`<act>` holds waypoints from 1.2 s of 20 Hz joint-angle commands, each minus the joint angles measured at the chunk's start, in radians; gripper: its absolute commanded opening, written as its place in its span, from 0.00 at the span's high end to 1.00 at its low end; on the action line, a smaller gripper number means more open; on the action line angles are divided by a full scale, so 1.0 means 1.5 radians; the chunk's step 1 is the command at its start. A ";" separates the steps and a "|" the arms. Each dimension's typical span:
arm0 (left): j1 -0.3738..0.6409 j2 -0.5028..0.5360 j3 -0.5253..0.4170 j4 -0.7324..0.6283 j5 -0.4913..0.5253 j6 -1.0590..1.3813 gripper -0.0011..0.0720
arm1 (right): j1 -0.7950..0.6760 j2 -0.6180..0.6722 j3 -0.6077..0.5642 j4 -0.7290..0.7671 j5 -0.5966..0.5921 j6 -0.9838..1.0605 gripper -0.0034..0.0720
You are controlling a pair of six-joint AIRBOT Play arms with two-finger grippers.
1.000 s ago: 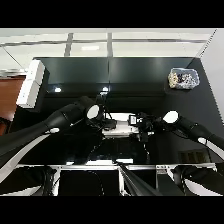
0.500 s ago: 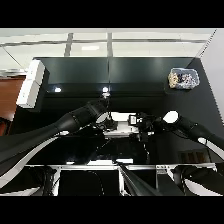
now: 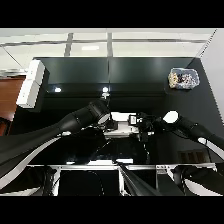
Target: Fold the box and place the chain.
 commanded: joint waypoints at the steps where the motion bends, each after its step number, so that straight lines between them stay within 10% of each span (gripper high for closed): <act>1: -0.007 0.010 -0.001 0.023 0.001 -0.020 0.53 | 0.001 0.000 0.000 0.000 0.000 0.000 0.87; 15: -0.026 0.116 -0.099 0.057 0.067 -0.131 0.53 | 0.001 0.000 0.000 0.000 0.000 0.000 0.87; 24: -0.025 0.058 -0.097 0.026 0.106 -0.119 0.53 | 0.001 0.000 0.000 0.000 0.000 0.000 0.87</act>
